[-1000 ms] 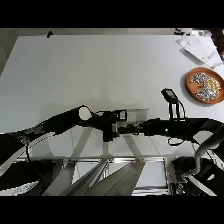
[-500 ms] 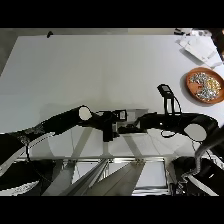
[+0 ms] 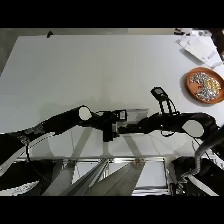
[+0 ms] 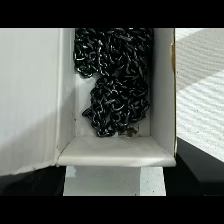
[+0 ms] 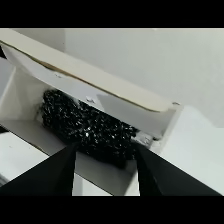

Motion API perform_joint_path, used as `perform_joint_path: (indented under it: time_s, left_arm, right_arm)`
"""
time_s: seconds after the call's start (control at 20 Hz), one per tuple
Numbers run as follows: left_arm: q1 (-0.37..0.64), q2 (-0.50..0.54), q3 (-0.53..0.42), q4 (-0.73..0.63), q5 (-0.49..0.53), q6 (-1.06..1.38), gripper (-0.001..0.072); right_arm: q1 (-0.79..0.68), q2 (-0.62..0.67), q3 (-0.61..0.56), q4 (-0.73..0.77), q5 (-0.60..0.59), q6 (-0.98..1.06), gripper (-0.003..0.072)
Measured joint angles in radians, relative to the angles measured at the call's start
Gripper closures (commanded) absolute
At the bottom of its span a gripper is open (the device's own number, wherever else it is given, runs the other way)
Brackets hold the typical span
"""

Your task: Fold the box and place the chain.

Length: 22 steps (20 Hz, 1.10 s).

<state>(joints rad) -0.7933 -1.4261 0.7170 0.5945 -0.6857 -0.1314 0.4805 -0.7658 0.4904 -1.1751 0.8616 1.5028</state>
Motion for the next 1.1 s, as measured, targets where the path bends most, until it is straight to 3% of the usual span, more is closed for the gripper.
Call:
perform_joint_path:
  time_s: [0.15, 0.25, 0.3, 0.35, 0.4, 0.5, 0.65, 0.95, 1.1]
  left_arm:
    - [0.000, 0.000, 0.000, 0.000, 0.000, 0.000, 0.0433]
    - [0.000, 0.000, 0.000, 0.000, 0.000, 0.000, 0.0433]
    - [0.000, 0.000, 0.000, 0.000, 0.000, 0.000, 0.0433]
    - [0.000, 0.000, 0.000, 0.000, 0.000, 0.000, 0.0433]
    - [0.000, 0.000, 0.000, 0.000, 0.000, 0.000, 0.0433]
    - [0.000, 0.000, 0.000, 0.000, 0.000, 0.000, 0.0433]
    - [0.000, 0.000, 0.000, 0.000, 0.000, 0.000, 0.0433]
    - [0.000, 0.000, 0.000, 0.000, 0.000, 0.000, 0.0433]
    - [0.000, 0.000, 0.000, 0.000, 0.000, 0.000, 0.0433]
  right_arm:
    - [-0.132, 0.031, 0.000, 0.031, 0.103, -0.104, 0.0290]
    - [-0.256, 0.073, 0.000, 0.045, 0.160, -0.174, 0.0382]
    - [-0.315, 0.090, 0.002, 0.064, 0.180, -0.204, 0.0392]
    - [-0.373, 0.101, 0.005, 0.100, 0.199, -0.245, 0.0489]
    - [-0.421, 0.103, 0.010, 0.144, 0.209, -0.290, 0.0662]
    - [-0.484, 0.066, 0.034, 0.230, 0.209, -0.383, 0.0670]
    - [-0.523, -0.093, 0.123, 0.310, 0.196, -0.484, 0.0670]
    - [-0.404, -0.516, 0.471, 0.300, 0.300, -0.622, 0.0664]
    - [-0.290, -0.605, 0.559, 0.230, 0.382, -0.709, 0.0559]
